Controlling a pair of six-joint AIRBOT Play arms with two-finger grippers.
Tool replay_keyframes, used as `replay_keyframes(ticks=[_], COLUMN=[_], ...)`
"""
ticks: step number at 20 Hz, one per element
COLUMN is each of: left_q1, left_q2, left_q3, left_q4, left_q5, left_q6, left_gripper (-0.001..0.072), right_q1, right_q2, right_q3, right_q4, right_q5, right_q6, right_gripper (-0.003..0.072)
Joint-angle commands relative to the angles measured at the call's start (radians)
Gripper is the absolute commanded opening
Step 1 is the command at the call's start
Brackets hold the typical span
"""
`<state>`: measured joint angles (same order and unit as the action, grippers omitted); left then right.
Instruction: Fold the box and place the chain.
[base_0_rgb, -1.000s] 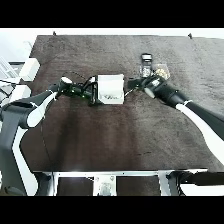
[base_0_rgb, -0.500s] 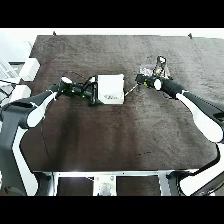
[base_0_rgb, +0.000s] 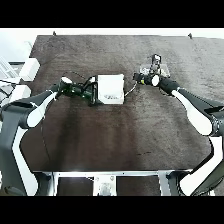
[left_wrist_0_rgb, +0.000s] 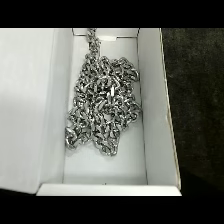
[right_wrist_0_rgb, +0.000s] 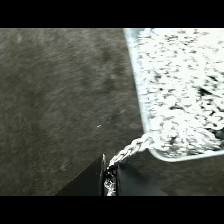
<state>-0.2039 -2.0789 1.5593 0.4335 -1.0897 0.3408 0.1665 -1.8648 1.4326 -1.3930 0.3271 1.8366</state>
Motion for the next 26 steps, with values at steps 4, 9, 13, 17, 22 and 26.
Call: replay_keyframes(ticks=[4, 9, 13, 17, 22, 26], left_q1=[0.000, 0.000, 0.000, 0.000, 0.000, 0.000], left_q2=[0.000, 0.000, 0.000, 0.000, 0.000, 0.000], left_q3=[0.000, 0.000, 0.000, 0.000, 0.000, 0.000], left_q4=[0.000, 0.000, 0.000, 0.000, 0.000, 0.000], left_q5=[-0.001, -0.001, -0.001, -0.001, 0.000, 0.000], left_q6=[0.000, 0.000, 0.000, 0.000, 0.000, 0.000], left_gripper=[0.0528, 0.0529, 0.0529, 0.0528, 0.0529, 0.0528], right_q1=[0.024, 0.088, 0.204, 0.367, 0.512, 0.536], right_q2=[0.167, 0.557, 0.772, 0.840, 0.771, 0.683], right_q3=[0.004, 0.005, 0.005, 0.008, 0.013, 0.013], right_q4=[-0.046, -0.217, -0.312, -0.375, -0.380, -0.380], right_q5=[0.081, 0.117, 0.116, 0.092, -0.004, -0.071], right_q6=[-0.042, -0.042, -0.042, -0.042, 0.079, 0.177], right_gripper=[0.0005, 0.0004, 0.0003, 0.0004, 0.0003, 0.0004])
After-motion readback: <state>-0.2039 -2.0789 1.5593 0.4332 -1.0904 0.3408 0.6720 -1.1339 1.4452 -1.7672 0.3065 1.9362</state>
